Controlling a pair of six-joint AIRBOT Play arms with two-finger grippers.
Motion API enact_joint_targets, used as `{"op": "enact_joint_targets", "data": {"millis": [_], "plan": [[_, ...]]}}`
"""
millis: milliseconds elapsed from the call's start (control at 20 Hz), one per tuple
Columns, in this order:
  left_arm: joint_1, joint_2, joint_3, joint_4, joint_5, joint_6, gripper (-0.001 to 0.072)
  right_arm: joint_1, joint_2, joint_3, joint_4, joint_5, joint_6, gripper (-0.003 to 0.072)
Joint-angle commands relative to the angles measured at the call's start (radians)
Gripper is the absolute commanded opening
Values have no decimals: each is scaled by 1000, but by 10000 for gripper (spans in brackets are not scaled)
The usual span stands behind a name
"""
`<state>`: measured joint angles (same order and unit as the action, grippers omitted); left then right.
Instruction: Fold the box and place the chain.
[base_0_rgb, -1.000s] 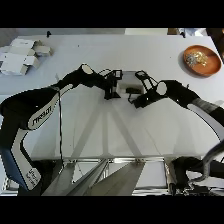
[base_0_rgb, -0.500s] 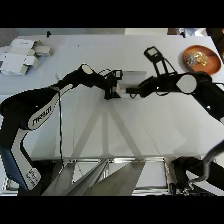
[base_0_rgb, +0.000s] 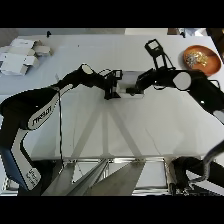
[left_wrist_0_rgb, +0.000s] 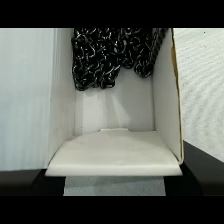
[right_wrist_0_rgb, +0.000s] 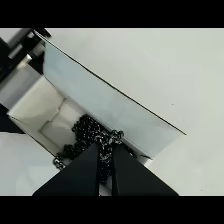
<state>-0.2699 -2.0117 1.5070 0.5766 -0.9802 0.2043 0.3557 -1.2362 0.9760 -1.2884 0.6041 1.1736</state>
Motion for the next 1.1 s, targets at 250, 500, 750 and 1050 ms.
{"op": "enact_joint_targets", "data": {"millis": [250, 500, 750, 1050], "plan": [[0, 1, 0, 0, 0, 0, 421, -2, -190, 1, -6, 43, -4, 266], [0, 1, 0, 0, 0, 0, 421, -3, -137, 3, -6, 35, -4, 307], [0, 1, 0, 0, 0, 0, 421, -10, -27, 25, -9, -14, -4, 291], [0, 1, 0, 1, 0, 0, 421, -67, -18, 111, -10, 256, -80, 177]]}}
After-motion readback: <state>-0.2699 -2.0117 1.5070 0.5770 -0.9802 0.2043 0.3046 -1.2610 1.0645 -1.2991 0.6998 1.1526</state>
